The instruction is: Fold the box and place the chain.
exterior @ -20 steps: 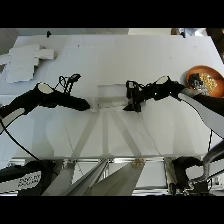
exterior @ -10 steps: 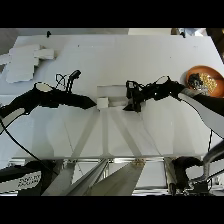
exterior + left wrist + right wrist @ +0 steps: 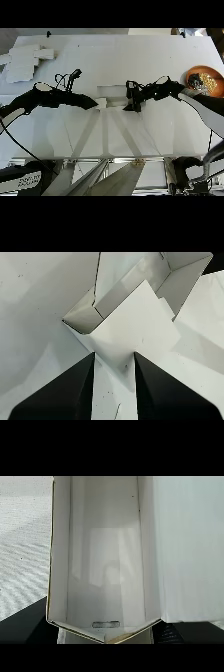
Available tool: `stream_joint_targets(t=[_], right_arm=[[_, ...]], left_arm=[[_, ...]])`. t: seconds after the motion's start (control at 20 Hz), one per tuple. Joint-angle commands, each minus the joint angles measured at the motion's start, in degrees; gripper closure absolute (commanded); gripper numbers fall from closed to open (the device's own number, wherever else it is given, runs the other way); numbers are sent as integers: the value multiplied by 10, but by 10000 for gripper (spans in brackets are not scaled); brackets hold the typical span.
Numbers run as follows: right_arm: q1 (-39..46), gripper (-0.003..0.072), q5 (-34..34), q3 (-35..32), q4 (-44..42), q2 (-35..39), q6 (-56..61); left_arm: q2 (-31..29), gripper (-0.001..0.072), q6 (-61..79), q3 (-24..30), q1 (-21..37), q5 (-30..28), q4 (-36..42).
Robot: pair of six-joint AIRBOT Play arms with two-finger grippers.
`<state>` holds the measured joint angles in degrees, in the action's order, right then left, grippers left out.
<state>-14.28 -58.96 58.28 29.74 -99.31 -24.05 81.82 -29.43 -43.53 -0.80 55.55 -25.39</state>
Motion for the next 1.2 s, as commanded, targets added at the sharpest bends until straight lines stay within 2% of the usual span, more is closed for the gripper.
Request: stream_joint_targets(t=[0.0,0.05,0.1,0.25,0.45,0.75,0.9,1.0,1.15], right_arm=[[0,192,0,0,0,0,0],[0,192,0,0,0,0,0],[0,192,0,0,0,0,0],[0,192,0,0,0,0,0],[0,192,0,0,0,0,0],[0,192,0,0,0,0,0],[0,192,0,0,0,0,0],[0,192,0,0,0,0,0],[0,192,0,0,0,0,0]], left_arm=[[6,419,9,0,0,1,4],[10,379,9,0,-1,3,3],[15,269,5,0,-3,4,4],[20,189,-21,0,-14,-9,13],[20,189,-21,0,-25,-36,68],[30,190,-21,0,-56,-56,64],[33,190,-63,0,-68,-90,62],[33,190,-88,-1,-68,-100,48],[33,191,-139,-1,-68,-107,-14]])
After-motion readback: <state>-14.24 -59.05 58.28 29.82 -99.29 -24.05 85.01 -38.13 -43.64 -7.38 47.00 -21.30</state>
